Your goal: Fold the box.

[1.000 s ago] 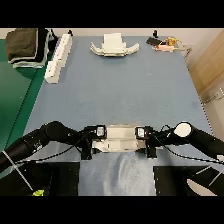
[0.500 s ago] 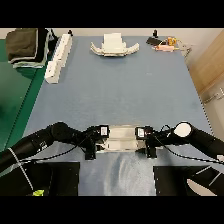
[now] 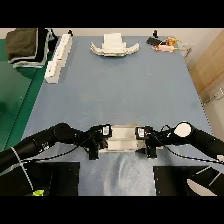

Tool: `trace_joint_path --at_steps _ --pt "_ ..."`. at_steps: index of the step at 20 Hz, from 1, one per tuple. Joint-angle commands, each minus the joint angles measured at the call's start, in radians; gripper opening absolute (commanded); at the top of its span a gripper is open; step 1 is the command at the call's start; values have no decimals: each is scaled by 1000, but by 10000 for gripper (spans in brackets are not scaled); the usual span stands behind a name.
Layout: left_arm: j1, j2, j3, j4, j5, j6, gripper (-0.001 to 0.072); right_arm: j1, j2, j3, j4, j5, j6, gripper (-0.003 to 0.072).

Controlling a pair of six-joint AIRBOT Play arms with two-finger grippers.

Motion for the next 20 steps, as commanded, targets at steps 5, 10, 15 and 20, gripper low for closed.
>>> trace_joint_path --at_steps 5,10,15,20 --pt "-48 -21 2 -39 76 8 115 0 1 1 0 0 0 511" --pt "-48 -21 2 -61 86 9 115 0 1 1 0 0 0 511" --pt "-48 -35 2 -80 85 8 220 0 1 1 0 0 0 511" --pt "-48 -55 2 -121 84 9 476 0 1 1 0 0 0 511"
